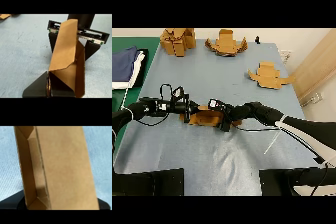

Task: Fold the box.

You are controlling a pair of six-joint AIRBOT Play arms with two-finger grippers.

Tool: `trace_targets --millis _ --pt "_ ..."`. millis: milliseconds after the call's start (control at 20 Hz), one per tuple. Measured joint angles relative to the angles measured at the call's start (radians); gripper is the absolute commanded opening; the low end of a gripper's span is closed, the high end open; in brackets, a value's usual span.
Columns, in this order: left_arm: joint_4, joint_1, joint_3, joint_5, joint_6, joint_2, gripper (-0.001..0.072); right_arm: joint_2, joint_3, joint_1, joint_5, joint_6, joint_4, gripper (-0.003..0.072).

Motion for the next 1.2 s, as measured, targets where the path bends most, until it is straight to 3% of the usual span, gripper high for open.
trace_targets --millis 300,400,550,650,1200 --pt "0.003 0.000 0.001 0.003 0.000 0.000 0.0019 0.000 0.000 -0.008 -0.024 0.013 -0.001 0.0697" --pt "0.003 0.000 0.001 0.012 0.000 0.000 0.0019 0.000 0.000 -0.014 -0.040 0.020 -0.006 0.0625" --pt "0.003 0.001 0.001 0.008 -0.001 0.000 0.0019 0.000 -0.001 -0.015 -0.071 0.025 -0.007 0.0628" --pt "0.003 0.000 0.001 0.004 -0.001 0.000 0.0019 0.000 -0.001 -0.017 -0.071 0.026 -0.006 0.0670" --pt "0.029 -0.001 0.001 -0.068 -0.001 0.000 0.0019 0.003 0.000 -0.056 -0.066 0.057 -0.006 0.0679"
